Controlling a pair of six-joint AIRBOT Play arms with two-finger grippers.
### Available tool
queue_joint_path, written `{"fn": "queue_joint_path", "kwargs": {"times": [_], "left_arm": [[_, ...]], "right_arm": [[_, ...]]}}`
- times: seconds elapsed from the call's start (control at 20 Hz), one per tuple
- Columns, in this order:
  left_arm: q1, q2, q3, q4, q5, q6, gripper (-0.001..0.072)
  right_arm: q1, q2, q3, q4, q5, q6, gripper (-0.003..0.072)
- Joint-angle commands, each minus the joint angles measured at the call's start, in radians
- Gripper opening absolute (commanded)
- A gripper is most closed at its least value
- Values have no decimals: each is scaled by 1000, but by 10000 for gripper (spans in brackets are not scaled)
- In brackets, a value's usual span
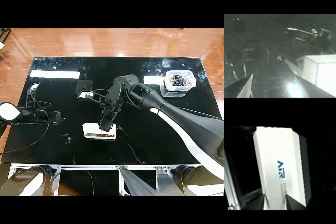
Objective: Fold the box and place the chain.
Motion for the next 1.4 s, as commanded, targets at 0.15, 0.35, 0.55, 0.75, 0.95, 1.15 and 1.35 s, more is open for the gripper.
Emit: {"fn": "queue_joint_path", "kwargs": {"times": [0.15,0.35,0.55,0.75,0.95,1.15,1.35], "left_arm": [[1,-1,0,0,0,0,628],[1,-1,0,0,0,0,628],[1,-1,-1,1,0,0,628],[1,-1,-1,0,0,0,628],[1,-1,-1,0,-4,0,628],[1,-1,-1,0,-4,0,628],[1,-1,-1,0,-4,0,628]], "right_arm": [[11,1,0,-47,-6,10,217],[43,1,0,-84,-6,11,218],[49,1,0,-87,-3,16,218],[55,1,0,-99,-6,29,218],[62,1,0,-113,-3,32,218],[62,1,0,-124,-2,44,218],[62,1,0,-129,-3,43,218]]}}
